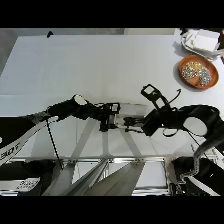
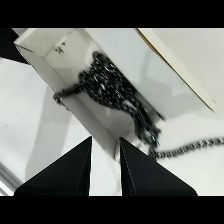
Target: Fold the box and place the chain.
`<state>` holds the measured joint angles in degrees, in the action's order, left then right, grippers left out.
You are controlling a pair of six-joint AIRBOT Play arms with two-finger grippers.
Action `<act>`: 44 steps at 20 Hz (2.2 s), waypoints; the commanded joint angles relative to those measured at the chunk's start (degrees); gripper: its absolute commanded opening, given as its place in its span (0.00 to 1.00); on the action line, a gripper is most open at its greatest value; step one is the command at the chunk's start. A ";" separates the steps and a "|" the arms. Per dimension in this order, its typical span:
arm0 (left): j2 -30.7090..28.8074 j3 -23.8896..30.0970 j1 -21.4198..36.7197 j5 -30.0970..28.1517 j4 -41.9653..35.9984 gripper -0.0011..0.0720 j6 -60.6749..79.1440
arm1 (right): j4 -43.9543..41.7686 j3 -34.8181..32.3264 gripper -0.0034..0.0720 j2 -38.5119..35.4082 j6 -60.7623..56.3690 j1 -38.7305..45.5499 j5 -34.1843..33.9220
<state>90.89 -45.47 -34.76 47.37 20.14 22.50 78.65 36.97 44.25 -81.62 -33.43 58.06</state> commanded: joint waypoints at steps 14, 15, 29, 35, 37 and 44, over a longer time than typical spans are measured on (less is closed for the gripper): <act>-0.02 -0.07 0.02 -0.02 0.02 0.47 0.00 | 6.75 -8.52 0.48 14.40 -11.37 -0.02 -3.43; -0.02 -0.07 0.02 0.00 0.02 0.47 0.00 | 6.78 -8.52 0.48 15.23 -11.37 -0.02 -3.43; -0.02 -0.07 0.04 0.00 0.02 0.47 0.02 | 6.40 -8.52 0.17 15.78 -11.50 -0.02 -6.88; -0.02 -0.07 0.02 0.00 0.02 0.47 0.00 | 7.41 -8.41 0.06 12.50 -11.32 -0.02 -2.43; -0.02 -0.07 0.02 0.00 0.02 0.47 0.00 | 8.61 -8.41 0.06 8.63 -11.34 0.00 -0.04; -0.02 -0.07 0.02 -0.02 0.00 0.47 0.02 | 8.26 -6.84 0.06 -6.82 -11.34 0.00 3.91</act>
<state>90.89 -45.47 -34.76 47.42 20.16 22.52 87.33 29.02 43.09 -93.01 -33.43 60.27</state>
